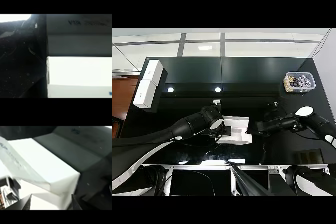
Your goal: Fold the box and place the chain.
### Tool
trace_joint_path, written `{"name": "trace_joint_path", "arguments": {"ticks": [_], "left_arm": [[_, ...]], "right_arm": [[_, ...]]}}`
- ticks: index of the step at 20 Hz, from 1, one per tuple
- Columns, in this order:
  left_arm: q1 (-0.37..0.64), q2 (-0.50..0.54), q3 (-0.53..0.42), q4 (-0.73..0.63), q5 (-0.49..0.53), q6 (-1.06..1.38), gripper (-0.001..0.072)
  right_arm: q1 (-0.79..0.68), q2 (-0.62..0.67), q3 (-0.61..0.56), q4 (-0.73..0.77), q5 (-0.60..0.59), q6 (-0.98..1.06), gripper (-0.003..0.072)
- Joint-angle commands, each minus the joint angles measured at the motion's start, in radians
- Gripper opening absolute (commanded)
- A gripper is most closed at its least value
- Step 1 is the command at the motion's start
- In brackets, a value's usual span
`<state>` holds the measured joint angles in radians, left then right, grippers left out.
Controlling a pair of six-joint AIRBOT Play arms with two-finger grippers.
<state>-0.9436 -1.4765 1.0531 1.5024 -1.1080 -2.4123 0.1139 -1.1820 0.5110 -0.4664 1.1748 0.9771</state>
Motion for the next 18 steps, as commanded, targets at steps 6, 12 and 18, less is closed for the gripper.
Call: {"name": "trace_joint_path", "arguments": {"ticks": [6, 12, 18], "left_arm": [[0.0, 0.0, 0.0, 0.004, -0.002, 0.0, 0.0031], [0.0, 0.0, 0.0, 0.004, -0.001, 0.0, 0.0031], [0.0, 0.0, 0.0, 0.005, -0.001, 0.0, 0.0031]], "right_arm": [[0.179, -0.001, 0.053, -0.106, -0.183, 0.275, 0.0553], [0.311, -0.001, 0.158, -0.388, -0.225, 0.585, 0.0553], [0.455, -0.001, 0.23, -0.657, -0.239, 0.866, 0.0551]]}}
